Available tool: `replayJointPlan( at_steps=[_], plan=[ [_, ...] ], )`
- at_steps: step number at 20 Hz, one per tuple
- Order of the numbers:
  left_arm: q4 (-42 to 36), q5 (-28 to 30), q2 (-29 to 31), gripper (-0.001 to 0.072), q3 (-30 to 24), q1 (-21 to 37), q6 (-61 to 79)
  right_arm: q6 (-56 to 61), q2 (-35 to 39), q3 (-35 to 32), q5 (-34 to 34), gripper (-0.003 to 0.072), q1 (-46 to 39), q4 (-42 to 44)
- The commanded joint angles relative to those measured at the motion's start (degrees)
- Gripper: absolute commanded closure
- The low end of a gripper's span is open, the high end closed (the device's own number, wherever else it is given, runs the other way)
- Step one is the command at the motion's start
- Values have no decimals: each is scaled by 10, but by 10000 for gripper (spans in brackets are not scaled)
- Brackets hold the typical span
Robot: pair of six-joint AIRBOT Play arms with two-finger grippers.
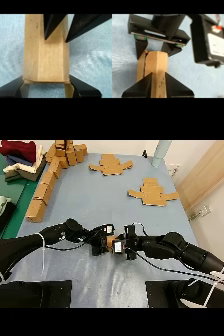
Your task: Fold the box.
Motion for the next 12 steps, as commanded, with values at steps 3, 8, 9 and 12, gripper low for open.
replayJointPlan(
  at_steps=[3, 8, 9, 12],
  plan=[
    [0, 1, 0, 193, 0, 0, 0, 0, 1, 0, 20, 453, 0, -10],
    [0, 1, 0, 193, 0, 0, 0, 0, -19, 0, 10, 452, 0, -9],
    [0, 1, 0, 194, 0, 0, 0, 0, -22, 0, 10, 441, 0, -9],
    [0, 1, 0, 193, 0, 0, 0, 2, -23, 0, 10, 325, 0, -9]
  ],
)
